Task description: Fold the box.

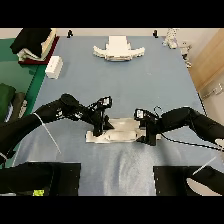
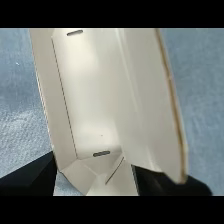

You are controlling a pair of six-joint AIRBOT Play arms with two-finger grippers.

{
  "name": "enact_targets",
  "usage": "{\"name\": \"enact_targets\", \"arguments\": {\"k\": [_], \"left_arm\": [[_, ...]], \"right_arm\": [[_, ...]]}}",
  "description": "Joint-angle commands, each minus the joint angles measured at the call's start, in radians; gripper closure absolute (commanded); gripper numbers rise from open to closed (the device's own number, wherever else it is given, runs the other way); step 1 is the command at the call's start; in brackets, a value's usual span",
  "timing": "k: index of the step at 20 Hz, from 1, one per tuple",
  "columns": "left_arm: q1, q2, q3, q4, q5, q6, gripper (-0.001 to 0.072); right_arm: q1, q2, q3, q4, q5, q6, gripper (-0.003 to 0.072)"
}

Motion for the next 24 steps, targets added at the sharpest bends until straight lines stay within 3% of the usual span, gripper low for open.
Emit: {"name": "enact_targets", "arguments": {"k": [1,8,15,24], "left_arm": [[0.000,0.000,0.000,0.000,0.000,0.000,0.0696],[0.000,0.000,0.000,0.000,0.000,0.000,0.0696],[0.000,0.000,0.000,0.000,0.000,0.000,0.0697],[0.000,0.000,0.000,0.000,0.000,0.000,0.0696]], "right_arm": [[-0.003,-0.016,0.000,0.012,-0.017,0.029,-0.0034],[-0.003,0.028,0.001,0.004,-0.080,0.100,-0.0026],[-0.003,0.008,0.001,-0.004,0.003,-0.029,-0.0026],[0.046,-0.045,0.000,-0.048,0.014,-0.028,-0.0025]]}}
